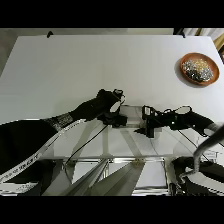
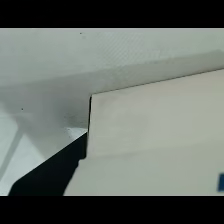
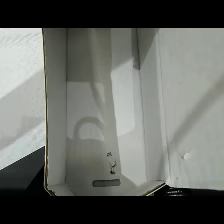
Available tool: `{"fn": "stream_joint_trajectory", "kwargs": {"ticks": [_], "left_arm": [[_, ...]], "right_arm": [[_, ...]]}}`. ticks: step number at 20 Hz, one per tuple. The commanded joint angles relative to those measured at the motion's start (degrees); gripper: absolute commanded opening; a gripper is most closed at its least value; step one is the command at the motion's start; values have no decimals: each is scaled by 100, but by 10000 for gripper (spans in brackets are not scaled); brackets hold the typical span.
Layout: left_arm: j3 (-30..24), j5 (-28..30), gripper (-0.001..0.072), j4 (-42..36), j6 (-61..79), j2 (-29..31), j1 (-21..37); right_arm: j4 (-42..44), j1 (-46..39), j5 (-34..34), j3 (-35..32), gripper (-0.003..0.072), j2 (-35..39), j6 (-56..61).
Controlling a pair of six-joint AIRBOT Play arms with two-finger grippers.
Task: Fold the box and place the chain.
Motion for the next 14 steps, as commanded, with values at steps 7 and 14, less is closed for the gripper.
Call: {"fn": "stream_joint_trajectory", "kwargs": {"ticks": [7, 14], "left_arm": [[2, -275, 353, 44, 651, 442, 238], [-2, -511, 353, -4, 2026, 1060, 339]], "right_arm": [[20, 4, -9, 2, 323, 0, 20], [17, 4, -7, 2, 323, 0, 20]]}}
